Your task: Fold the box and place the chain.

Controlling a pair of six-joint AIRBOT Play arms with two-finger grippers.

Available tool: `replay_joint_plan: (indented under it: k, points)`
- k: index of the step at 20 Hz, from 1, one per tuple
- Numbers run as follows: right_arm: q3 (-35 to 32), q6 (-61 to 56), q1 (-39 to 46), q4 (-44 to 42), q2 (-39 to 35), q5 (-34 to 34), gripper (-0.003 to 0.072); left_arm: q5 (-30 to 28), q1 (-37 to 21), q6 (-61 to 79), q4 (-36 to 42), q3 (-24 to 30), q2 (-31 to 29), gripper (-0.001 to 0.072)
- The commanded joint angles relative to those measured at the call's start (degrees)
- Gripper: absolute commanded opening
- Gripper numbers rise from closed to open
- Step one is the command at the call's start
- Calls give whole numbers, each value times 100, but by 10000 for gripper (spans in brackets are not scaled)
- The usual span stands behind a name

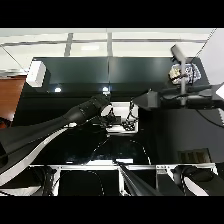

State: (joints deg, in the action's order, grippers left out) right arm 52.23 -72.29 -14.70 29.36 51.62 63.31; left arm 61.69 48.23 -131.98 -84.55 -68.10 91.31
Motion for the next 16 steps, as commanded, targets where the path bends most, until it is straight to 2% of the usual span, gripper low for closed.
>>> replay_joint_plan:
  k: [1, 9, 11, 14, 16]
  points:
    - [-251, -157, -111, 476, 22, -208, 19, -4, -2, 0, -2, -7, -2, 31]
    - [-942, -293, -179, 601, 103, -660, 27, -11, -2, 0, -2, -7, -2, 31]
    - [-944, -293, -197, 610, 131, -623, 319, -15, -2, 0, -2, -7, -2, 32]
    - [-914, 26, 461, 778, 70, -48, 329, -15, -2, 0, -2, -7, -2, 31]
    - [-942, 557, 994, 1279, -68, 339, 329, -15, -2, 0, -2, -7, -2, 31]
